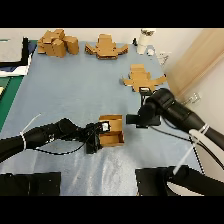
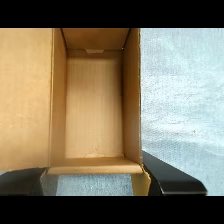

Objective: Fold the box.

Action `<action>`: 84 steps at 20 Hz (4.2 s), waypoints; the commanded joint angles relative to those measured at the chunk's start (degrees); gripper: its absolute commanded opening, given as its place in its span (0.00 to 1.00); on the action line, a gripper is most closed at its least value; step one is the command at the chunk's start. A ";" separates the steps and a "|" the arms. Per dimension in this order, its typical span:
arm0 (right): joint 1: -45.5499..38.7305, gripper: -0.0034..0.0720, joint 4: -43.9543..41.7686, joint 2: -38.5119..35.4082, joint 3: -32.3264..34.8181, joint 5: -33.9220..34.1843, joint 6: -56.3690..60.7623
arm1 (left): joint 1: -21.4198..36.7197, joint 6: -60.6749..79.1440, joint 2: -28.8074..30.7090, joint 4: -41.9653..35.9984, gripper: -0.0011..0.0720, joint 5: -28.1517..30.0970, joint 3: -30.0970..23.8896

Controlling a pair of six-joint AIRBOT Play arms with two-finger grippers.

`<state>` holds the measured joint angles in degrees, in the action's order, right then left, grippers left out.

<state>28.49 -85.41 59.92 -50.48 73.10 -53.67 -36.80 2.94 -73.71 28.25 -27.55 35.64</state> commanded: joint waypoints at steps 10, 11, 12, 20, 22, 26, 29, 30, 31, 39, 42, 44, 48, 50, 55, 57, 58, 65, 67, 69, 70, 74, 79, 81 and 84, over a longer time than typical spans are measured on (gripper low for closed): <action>-24.72 0.05 -63.56 28.55 -6.43 4.85 -72.61 | 0.00 0.02 0.00 0.00 0.78 -0.02 0.02; -23.28 0.05 -63.47 27.82 -6.27 3.91 -74.55 | 0.00 0.02 0.00 0.00 0.78 -0.02 0.02; -22.08 0.05 -63.36 26.82 -6.21 3.69 -75.93 | 0.00 0.02 0.00 0.00 0.78 -0.02 0.02; -11.37 0.05 -47.17 7.67 3.28 -5.90 -76.83 | 0.00 0.02 0.00 0.00 0.78 0.02 0.02; -8.87 0.05 -44.33 1.22 7.63 -10.34 -76.83 | 0.00 0.02 0.00 0.02 0.78 -0.02 0.02; -2.56 0.05 -39.21 -6.86 14.58 -18.29 -76.85 | 0.00 0.02 0.00 0.00 0.78 -0.02 0.02; 3.02 0.05 -35.15 -9.46 18.58 -23.06 -76.81 | 0.00 0.02 0.00 0.02 0.78 -0.02 0.02; 5.05 0.05 -32.65 -10.05 19.08 -24.72 -75.97 | 0.00 0.02 0.00 0.00 0.78 -0.02 0.02; 6.73 0.05 -29.75 -10.54 19.19 -26.27 -74.47 | 0.00 0.02 0.00 0.00 0.78 -0.02 0.02; 16.09 0.05 -17.68 -13.33 19.43 -32.61 -73.94 | 0.00 0.02 0.00 0.02 0.78 -0.02 0.02; 20.17 0.05 -13.22 -13.35 20.37 -35.41 -73.94 | 0.00 0.02 0.00 0.02 0.78 -0.04 0.02; 23.08 0.05 -10.78 -13.66 21.22 -35.80 -73.90 | 0.00 0.02 0.00 0.00 0.78 -0.02 0.02; 26.53 0.05 -5.20 -16.94 25.29 -41.90 -72.24 | 0.00 0.02 0.00 0.00 0.78 -0.02 0.02; 26.53 0.05 -5.20 -18.40 25.57 -40.98 -72.30 | 0.00 0.02 0.00 0.02 0.78 -0.02 0.02; 26.58 0.13 -4.39 -19.63 27.15 -39.15 -74.03 | 0.00 0.02 0.00 0.00 0.78 -0.02 0.02; 27.15 0.43 -4.85 -19.65 27.23 -38.69 -74.51 | 0.00 0.02 0.00 0.00 0.78 -0.02 0.02; 27.50 0.43 -4.85 -19.63 27.26 -38.58 -74.51 | 0.00 0.02 0.00 0.00 0.78 -0.02 0.02; 27.63 0.63 -0.66 -19.26 27.26 -39.58 -74.95 | 0.00 0.02 0.00 0.02 0.78 -0.02 0.02; 27.63 0.63 2.08 -18.78 27.23 -40.76 -74.90 | 0.00 0.02 0.00 0.00 0.78 -0.04 0.02; 27.61 0.62 2.25 -18.10 27.23 -41.24 -74.90 | 0.00 0.02 0.00 0.00 0.78 -0.02 0.02; 27.61 0.62 2.23 -17.84 27.23 -41.38 -74.90 | 0.00 0.02 0.00 0.02 0.78 0.00 0.02; 27.63 0.55 2.29 -17.73 27.23 -41.70 -74.90 | 0.00 0.02 0.00 0.00 0.78 -0.02 0.02; 27.65 0.47 2.34 -19.06 27.21 -41.66 -74.90 | 0.00 0.02 0.00 0.00 0.78 -0.02 0.02; 27.65 0.47 2.58 -20.61 27.21 -41.35 -74.86 | 0.00 0.02 0.00 0.02 0.78 0.00 0.02; 27.63 0.42 2.99 -22.27 27.21 -41.05 -74.64 | 0.00 0.02 0.00 0.00 0.78 0.00 0.02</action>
<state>56.07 -82.87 39.07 -23.24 31.75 -128.53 -36.80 2.92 -73.71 28.23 -27.51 35.64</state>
